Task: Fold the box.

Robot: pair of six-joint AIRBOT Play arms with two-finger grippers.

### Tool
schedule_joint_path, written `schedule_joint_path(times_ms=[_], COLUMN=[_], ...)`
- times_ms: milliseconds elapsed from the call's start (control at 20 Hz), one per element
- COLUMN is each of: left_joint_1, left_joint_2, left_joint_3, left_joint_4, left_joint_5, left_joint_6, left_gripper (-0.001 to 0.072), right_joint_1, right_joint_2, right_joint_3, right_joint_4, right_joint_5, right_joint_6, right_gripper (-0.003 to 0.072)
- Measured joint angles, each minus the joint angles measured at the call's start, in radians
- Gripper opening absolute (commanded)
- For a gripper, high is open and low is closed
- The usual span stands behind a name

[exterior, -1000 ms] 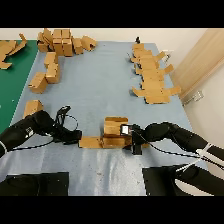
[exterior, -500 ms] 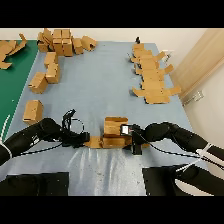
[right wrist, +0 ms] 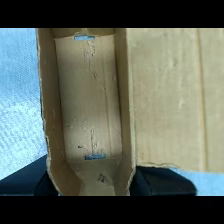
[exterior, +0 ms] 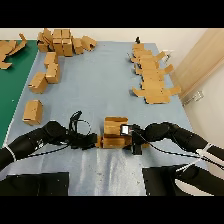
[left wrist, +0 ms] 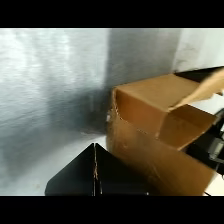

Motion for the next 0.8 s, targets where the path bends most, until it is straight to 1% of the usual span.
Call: schedule_joint_path(times_ms=[150, 300, 400, 600, 650, 800], left_joint_1=[-0.045, -0.091, -0.13, -0.221, -0.238, -0.265], left_joint_2=[0.011, 0.016, 0.017, 0.018, 0.018, 0.02], left_joint_3=[0.013, 0.028, 0.056, 0.138, 0.154, 0.181], left_joint_4=[0.016, 0.104, 0.222, 0.561, 0.624, 0.728], left_joint_5=[0.04, 0.063, 0.079, 0.079, 0.079, 0.071], left_joint_6=[-0.044, -0.142, -0.261, -0.602, -0.67, -0.8], left_gripper=[0.0007, 0.0005, 0.0004, 0.0008, 0.001, 0.0011], right_joint_1=[0.0, 0.0, 0.0, 0.0, 0.0, 0.0], right_joint_2=[0.0, 0.0, 0.0, 0.0, 0.0, 0.0], right_joint_3=[0.0, 0.0, 0.0, 0.0, 0.0, 0.0], right_joint_4=[0.0, 0.0, 0.0, 0.0, 0.0, 0.0], right_joint_5=[0.0, 0.0, 0.0, 0.0, 0.0, 0.0], right_joint_6=[0.0, 0.0, 0.0, 0.0, 0.0, 0.0], right_gripper=[0.0521, 0.0522, 0.0521, 0.0522, 0.0521, 0.0521])
